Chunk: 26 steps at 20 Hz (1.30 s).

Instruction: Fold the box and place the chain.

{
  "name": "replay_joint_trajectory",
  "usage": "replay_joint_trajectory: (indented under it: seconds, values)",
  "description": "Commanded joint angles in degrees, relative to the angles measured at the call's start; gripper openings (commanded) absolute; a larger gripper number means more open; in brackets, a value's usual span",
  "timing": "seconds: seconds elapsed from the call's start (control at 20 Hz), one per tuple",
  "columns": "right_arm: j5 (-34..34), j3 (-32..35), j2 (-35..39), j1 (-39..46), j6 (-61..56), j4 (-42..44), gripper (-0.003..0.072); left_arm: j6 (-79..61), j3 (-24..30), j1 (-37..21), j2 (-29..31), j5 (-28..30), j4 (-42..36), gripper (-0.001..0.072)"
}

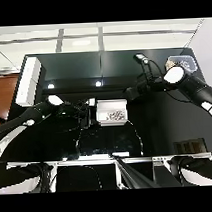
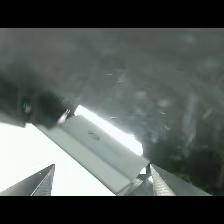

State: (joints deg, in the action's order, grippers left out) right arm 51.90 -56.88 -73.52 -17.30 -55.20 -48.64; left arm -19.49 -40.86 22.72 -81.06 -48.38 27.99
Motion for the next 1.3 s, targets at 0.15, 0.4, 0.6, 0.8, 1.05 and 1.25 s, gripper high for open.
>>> replay_joint_trajectory:
  seconds: [0.15,0.4,0.6,0.8,1.05,1.25]
  values:
    - [13.27,-2.84,-1.27,-2.19,26.45,1.64,0.0699,0.44,-0.04,0.02,-0.02,0.17,0.04,0.0469]
    - [14.99,-2.8,-1.57,-4.52,33.09,0.57,0.0699,0.44,-0.04,0.02,-0.02,-0.17,0.04,0.0469]
    - [12.44,-0.55,-2.05,-4.7,36.39,0.61,0.0699,0.44,-0.04,0.02,-0.02,-0.17,0.02,0.0469]
    - [10.12,0.63,-2.05,-6.12,37.77,1.03,0.0698,0.44,-0.04,0.02,-0.02,-0.17,0.02,0.0469]
    - [9.94,0.63,-2.05,-6.54,37.86,2.08,0.0399,0.44,-0.04,0.02,-0.02,-0.17,0.02,0.0469]
    - [9.99,0.66,-2.05,-6.58,37.4,2.08,0.0302,0.44,-0.04,0.02,-0.02,-0.17,0.02,0.0469]
